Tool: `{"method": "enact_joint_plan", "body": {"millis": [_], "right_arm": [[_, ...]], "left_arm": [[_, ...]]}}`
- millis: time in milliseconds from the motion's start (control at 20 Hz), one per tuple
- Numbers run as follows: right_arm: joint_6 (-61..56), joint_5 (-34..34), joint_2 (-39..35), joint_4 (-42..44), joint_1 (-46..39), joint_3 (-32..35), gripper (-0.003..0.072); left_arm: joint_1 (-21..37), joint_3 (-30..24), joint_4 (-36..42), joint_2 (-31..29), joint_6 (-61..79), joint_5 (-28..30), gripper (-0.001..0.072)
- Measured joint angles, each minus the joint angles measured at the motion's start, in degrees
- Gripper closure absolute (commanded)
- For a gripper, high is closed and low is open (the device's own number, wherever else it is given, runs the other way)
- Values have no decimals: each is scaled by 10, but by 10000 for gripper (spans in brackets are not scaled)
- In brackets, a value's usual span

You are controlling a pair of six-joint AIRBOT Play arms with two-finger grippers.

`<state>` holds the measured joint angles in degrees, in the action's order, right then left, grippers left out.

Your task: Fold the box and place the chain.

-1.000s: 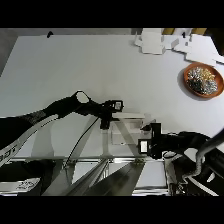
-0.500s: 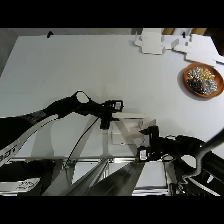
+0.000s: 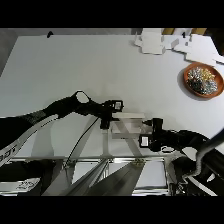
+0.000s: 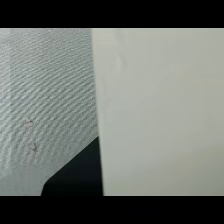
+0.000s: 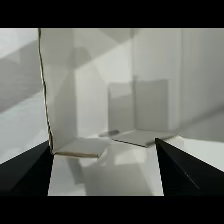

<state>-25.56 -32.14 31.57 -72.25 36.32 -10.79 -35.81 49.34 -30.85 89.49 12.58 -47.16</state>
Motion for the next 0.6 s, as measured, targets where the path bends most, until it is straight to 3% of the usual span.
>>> {"method": "enact_joint_plan", "body": {"millis": [200,600], "right_arm": [[40,-20,2,59,-51,-11,1],[245,-66,59,249,-169,-15,1]], "left_arm": [[0,0,0,0,0,0,700],[0,0,0,0,0,0,700]]}}
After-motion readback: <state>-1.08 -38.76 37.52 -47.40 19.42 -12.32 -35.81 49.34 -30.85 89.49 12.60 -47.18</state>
